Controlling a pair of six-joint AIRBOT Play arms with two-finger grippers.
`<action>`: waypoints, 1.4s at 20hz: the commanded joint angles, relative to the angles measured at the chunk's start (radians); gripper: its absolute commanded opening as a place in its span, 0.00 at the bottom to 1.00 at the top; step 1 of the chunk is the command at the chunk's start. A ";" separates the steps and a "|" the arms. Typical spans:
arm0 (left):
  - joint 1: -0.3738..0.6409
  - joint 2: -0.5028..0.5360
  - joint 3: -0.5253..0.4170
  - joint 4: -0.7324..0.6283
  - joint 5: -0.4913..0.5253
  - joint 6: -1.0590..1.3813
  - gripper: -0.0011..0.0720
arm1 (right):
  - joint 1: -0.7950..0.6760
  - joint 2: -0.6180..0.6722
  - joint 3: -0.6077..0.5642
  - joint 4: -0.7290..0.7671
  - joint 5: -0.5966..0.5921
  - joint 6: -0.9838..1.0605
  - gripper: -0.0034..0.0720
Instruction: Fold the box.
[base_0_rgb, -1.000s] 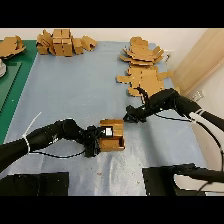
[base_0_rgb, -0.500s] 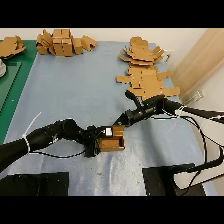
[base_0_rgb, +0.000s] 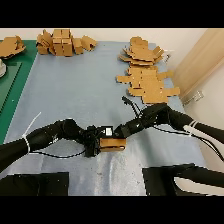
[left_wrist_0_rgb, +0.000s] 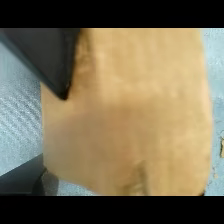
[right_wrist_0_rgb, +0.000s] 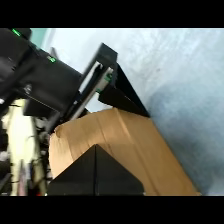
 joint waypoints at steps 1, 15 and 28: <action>0.000 0.001 0.000 0.000 0.000 0.000 0.74 | 0.084 0.123 -0.045 -0.153 0.203 -0.003 0.05; 0.000 0.001 0.000 0.000 0.000 0.000 0.74 | 0.466 0.271 -0.050 -0.534 0.598 0.045 0.05; 0.000 0.001 0.000 0.000 0.000 0.000 0.74 | 0.513 0.418 -0.089 -0.751 0.523 0.071 0.42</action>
